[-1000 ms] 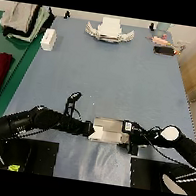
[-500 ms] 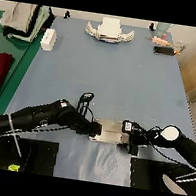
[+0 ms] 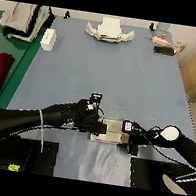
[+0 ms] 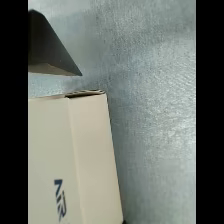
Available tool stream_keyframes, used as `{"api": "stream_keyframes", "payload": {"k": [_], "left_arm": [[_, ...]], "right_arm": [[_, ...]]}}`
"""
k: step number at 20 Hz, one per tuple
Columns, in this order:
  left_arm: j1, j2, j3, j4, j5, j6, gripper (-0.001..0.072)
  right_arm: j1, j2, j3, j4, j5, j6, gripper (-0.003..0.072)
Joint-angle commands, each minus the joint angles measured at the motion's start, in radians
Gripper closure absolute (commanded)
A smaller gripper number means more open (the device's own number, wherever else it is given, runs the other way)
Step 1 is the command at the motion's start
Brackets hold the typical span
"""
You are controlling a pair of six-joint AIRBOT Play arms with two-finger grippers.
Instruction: Fold the box.
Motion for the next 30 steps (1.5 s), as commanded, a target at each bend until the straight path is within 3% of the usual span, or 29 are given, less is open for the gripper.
{"api": "stream_keyframes", "payload": {"k": [1, 5, 6, 7, 8, 10, 15, 16, 17, 18, 23, 25, 27, 30], "left_arm": [[-0.029, -0.074, 0.067, 0.051, -0.058, -0.04, 0.0367], [-0.089, -0.121, 0.1, 0.097, -0.119, -0.091, 0.037], [-0.102, -0.121, 0.1, 0.099, -0.122, -0.106, 0.049], [-0.112, -0.121, 0.1, 0.107, -0.122, -0.117, 0.05], [-0.119, -0.121, 0.1, 0.127, -0.125, -0.13, 0.0641], [-0.123, -0.121, 0.1, 0.143, -0.13, -0.164, 0.0692], [-0.123, -0.12, 0.108, 0.137, -0.134, -0.172, 0.069], [-0.123, -0.12, 0.116, 0.134, -0.133, -0.167, 0.0498], [-0.123, -0.12, 0.129, 0.134, -0.135, -0.166, 0.0122], [-0.122, -0.12, 0.145, 0.134, -0.145, -0.165, 0.0028], [-0.121, -0.09, 0.267, 0.151, -0.336, -0.108, 0.0028], [-0.121, -0.04, 0.288, 0.166, -0.42, -0.101, 0.0063], [-0.114, 0.023, 0.288, 0.187, -0.499, -0.053, 0.0682], [-0.105, 0.089, 0.288, 0.24, -0.522, 0.008, 0.0693]], "right_arm": [[0.0, 0.001, 0.0, 0.0, 0.0, 0.0, 0.0163], [0.0, 0.001, 0.0, 0.0, 0.0, 0.0, 0.0162], [0.0, 0.001, 0.0, 0.0, 0.0, 0.0, 0.0162], [0.0, 0.001, 0.0, 0.0, 0.0, 0.0, 0.0162], [0.0, 0.001, 0.0, -0.001, 0.0, 0.0, 0.0163], [0.0, 0.001, 0.0, 0.0, 0.0, 0.0, 0.0163], [0.0, 0.001, 0.0, 0.0, 0.0, 0.0, 0.0162], [0.0, 0.001, 0.0, 0.0, 0.0, 0.0, 0.0162], [0.0, 0.001, 0.0, 0.0, 0.0, 0.0, 0.0163], [0.0, 0.001, 0.0, 0.0, 0.0, 0.0, 0.0163], [0.0, 0.001, 0.0, 0.0, 0.0, 0.0, 0.0163], [0.0, 0.001, 0.0, 0.0, 0.0, 0.0, 0.0163], [0.0, 0.001, 0.0, 0.0, 0.0, 0.0, 0.0163], [0.0, 0.001, 0.0, 0.0, 0.0, 0.0, 0.0162]]}}
